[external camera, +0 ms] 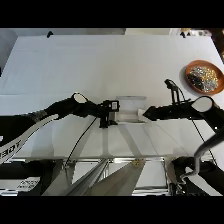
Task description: Fold the box and place the chain.
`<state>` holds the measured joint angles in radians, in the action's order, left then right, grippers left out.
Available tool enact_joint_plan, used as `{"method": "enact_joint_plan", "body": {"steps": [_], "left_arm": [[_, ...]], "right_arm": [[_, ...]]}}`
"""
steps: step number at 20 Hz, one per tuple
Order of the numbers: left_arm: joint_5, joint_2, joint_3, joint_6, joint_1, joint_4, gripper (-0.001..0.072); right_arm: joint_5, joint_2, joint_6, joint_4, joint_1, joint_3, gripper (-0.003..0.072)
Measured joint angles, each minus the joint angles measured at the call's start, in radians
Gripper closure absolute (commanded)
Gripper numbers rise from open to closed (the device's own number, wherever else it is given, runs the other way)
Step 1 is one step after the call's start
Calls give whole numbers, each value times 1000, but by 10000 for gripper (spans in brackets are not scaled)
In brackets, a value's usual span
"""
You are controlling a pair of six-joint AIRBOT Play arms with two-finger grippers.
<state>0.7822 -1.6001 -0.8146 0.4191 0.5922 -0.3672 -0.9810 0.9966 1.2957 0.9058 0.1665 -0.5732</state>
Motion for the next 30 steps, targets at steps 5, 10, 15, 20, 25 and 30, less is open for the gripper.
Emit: {"method": "enact_joint_plan", "body": {"steps": [5, 10, 15, 20, 25, 30], "left_arm": [[0, 0, 0, 0, 0, 0, 504], [0, 0, 0, 0, 0, 0, 504], [-1, 0, 0, 0, 0, 0, 504], [0, 0, 0, 0, 0, 0, 504], [0, 0, 0, 0, 0, 0, 504], [0, 0, 0, -3, 0, 1, 504]], "right_arm": [[-30, 106, 240, 194, 151, -111, 226], [-77, 197, 428, 340, 248, -195, 226], [-99, 277, 576, 448, 338, -256, 226], [-97, 317, 692, 533, 399, -272, 227], [-92, 339, 752, 583, 419, -275, 277], [-77, 348, 772, 591, 423, -275, 440]]}}
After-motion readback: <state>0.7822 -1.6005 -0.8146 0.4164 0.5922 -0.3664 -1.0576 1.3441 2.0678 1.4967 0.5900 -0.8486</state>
